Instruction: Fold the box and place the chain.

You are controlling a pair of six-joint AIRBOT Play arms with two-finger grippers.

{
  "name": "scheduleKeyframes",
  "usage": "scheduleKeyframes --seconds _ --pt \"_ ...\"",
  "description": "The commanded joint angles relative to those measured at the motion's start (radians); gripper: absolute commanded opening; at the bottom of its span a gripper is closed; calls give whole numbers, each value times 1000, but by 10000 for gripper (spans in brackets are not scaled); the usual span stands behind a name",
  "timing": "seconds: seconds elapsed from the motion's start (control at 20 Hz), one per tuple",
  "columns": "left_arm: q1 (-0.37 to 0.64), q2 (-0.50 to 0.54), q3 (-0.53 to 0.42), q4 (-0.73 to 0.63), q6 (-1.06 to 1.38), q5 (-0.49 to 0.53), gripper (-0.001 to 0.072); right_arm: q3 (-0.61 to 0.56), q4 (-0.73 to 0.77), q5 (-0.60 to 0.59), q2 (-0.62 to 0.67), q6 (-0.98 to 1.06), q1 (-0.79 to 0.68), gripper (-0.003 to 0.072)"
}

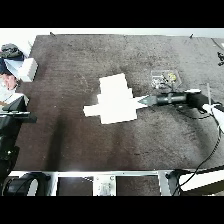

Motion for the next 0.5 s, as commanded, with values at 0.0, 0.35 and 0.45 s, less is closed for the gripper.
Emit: scheduleKeyframes --seconds 0.0,0.35,0.45 --pt "-1 1 0 0 0 0 11 -29 86 -281 18 97 161 9" --pt "-1 1 0 0 0 0 11 -156 123 -607 182 135 357 8" --pt "-1 1 0 0 0 -2 11 -166 119 -634 191 111 363 8"
